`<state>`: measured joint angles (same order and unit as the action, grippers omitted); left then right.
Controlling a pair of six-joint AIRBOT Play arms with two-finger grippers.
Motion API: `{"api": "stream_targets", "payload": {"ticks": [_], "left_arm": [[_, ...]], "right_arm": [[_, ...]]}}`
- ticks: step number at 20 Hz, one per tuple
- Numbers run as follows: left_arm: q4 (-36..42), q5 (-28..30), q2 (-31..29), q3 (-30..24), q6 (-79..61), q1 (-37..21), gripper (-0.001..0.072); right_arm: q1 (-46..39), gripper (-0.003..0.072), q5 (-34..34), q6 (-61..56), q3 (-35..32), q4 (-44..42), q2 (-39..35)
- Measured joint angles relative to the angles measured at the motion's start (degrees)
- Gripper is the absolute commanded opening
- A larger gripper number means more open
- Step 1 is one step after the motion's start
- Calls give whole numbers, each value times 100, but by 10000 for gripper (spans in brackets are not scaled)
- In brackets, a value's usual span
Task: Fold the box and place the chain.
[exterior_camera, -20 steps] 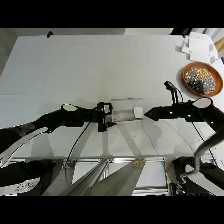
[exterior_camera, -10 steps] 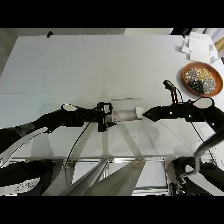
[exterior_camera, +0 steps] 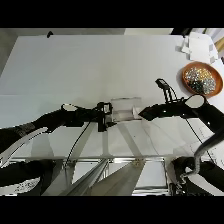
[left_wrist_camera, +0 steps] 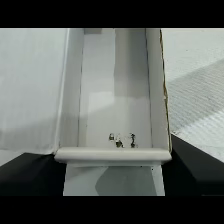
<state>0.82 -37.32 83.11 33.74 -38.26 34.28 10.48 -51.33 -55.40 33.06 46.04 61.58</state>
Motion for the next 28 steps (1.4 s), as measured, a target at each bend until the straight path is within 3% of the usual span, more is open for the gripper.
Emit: {"api": "stream_targets", "payload": {"ticks": [12, 20, 22, 23, 28], "left_arm": [[0, -2, 0, 0, -2, 2, 209], [0, 0, 0, 0, 0, 2, 209], [2, 0, 0, 0, 0, 0, 209], [2, 0, 0, 0, 0, 2, 209], [2, -2, 0, 0, 0, 2, 209]], "right_arm": [[1646, 401, 15, -3403, 1019, 2715, 756], [2277, 400, -664, -5080, 1829, 3821, 1545], [2321, 385, -776, -5394, 1915, 3982, 1659], [2337, 317, -811, -5508, 1943, 4039, 1703], [2365, 226, -885, -5939, 1998, 4177, 1843]]}}
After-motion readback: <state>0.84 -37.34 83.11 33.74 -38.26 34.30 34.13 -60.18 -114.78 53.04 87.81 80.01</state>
